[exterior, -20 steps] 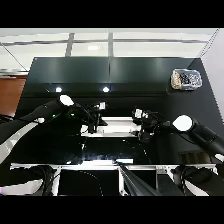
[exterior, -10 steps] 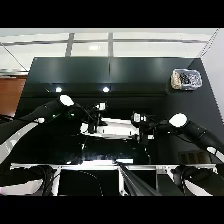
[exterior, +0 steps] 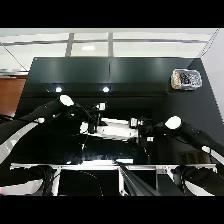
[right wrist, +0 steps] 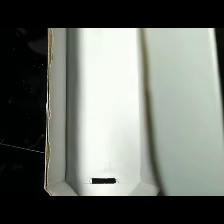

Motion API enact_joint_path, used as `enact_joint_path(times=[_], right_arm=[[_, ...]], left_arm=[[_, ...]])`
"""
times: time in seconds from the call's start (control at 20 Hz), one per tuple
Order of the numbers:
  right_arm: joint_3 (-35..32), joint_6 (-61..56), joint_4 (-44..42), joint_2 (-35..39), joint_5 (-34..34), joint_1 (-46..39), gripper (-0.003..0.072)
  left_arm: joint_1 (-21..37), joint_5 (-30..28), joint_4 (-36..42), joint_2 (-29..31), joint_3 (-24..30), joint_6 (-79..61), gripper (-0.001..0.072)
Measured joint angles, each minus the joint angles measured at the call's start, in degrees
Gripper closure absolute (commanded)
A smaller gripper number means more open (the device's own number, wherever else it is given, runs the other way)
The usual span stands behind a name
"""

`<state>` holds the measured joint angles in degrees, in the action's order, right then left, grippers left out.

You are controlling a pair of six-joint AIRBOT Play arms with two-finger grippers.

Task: Fold the box and place the chain.

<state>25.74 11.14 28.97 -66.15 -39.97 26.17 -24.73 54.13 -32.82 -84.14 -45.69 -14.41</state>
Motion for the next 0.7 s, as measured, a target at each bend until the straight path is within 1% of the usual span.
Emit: enact_joint_path(times=[0.25,0.7], right_arm=[[0.0,-1.07,2.1,-0.81,2.1,2.51,0.0093],[0.0,-2.4,2.75,-1.05,4.02,3.17,0.0093]], left_arm=[[0.02,0.07,-0.11,0.02,0.0,0.07,0.0682],[0.02,0.0,-0.09,0.02,0.0,0.09,0.0682]])
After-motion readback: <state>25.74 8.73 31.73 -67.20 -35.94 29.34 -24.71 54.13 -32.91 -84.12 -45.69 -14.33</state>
